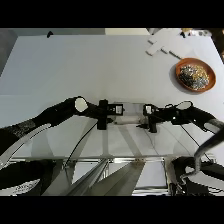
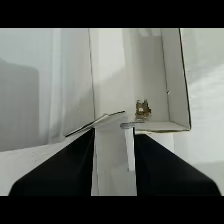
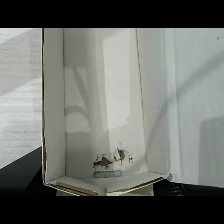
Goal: Fold the box and place the chain.
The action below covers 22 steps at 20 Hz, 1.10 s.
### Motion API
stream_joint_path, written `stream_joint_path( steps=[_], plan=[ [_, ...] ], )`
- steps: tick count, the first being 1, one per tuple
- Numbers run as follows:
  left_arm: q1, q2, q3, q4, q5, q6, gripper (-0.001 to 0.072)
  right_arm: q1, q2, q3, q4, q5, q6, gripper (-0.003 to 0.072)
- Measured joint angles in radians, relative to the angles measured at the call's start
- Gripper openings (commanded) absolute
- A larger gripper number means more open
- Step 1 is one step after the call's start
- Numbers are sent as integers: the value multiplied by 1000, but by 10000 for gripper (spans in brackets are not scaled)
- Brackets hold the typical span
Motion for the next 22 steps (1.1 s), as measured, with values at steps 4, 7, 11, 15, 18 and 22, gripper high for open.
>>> stream_joint_path(
  steps=[4,7,11,15,18,22],
  plan=[
    [-21,0,0,-37,28,4,120,0,0,0,0,0,-2,295],
    [-35,0,0,-43,43,16,123,0,0,0,-1,0,-2,295],
    [-42,0,0,-51,51,24,213,0,0,0,-1,0,-2,295],
    [-53,0,0,-72,46,26,352,0,0,0,-1,1,-2,295],
    [-64,0,0,-83,45,29,388,0,0,0,-2,1,-3,295],
    [-76,0,0,-87,5,20,261,0,0,1,-5,2,-6,295]
  ],
)
